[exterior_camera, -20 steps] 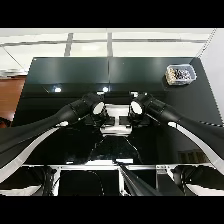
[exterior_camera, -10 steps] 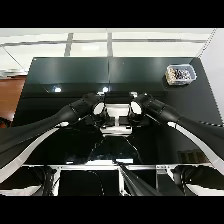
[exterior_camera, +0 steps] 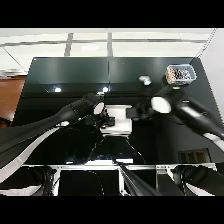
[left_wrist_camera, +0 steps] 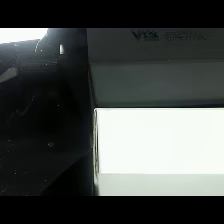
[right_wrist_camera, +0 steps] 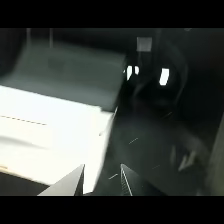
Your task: Fold the box and place the chain.
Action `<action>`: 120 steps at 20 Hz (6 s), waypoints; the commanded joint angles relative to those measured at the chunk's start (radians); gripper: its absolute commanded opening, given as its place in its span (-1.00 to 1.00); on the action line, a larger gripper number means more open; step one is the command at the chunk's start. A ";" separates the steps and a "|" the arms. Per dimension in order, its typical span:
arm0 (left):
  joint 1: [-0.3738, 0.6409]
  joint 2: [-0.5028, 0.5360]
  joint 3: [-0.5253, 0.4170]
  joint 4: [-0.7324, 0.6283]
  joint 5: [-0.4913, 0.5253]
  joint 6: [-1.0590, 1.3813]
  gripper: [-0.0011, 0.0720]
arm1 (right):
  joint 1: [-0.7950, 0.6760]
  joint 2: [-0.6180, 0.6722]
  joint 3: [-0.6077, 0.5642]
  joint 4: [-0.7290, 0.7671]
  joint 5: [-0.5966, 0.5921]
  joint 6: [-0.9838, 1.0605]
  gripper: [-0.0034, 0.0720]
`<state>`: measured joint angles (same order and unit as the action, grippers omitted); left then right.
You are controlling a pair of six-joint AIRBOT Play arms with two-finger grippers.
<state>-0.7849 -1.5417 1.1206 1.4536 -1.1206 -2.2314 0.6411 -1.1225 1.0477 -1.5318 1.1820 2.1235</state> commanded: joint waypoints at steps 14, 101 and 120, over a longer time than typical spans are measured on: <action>0.000 -0.002 0.000 0.000 -0.011 0.003 -0.89 | -0.776 -0.471 0.383 0.128 -0.326 0.014 0.81; 0.000 -0.002 0.000 0.000 -0.014 0.003 -0.89 | -0.255 0.025 0.452 0.734 0.132 -0.525 -0.88; 0.000 -0.002 0.000 0.000 -0.015 0.003 -0.89 | -0.284 0.057 0.066 0.547 0.151 -0.584 0.26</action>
<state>-0.7849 -1.5425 1.1206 1.4532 -1.1351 -2.2288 0.3847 -1.0870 1.1202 -0.8978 1.2648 1.5719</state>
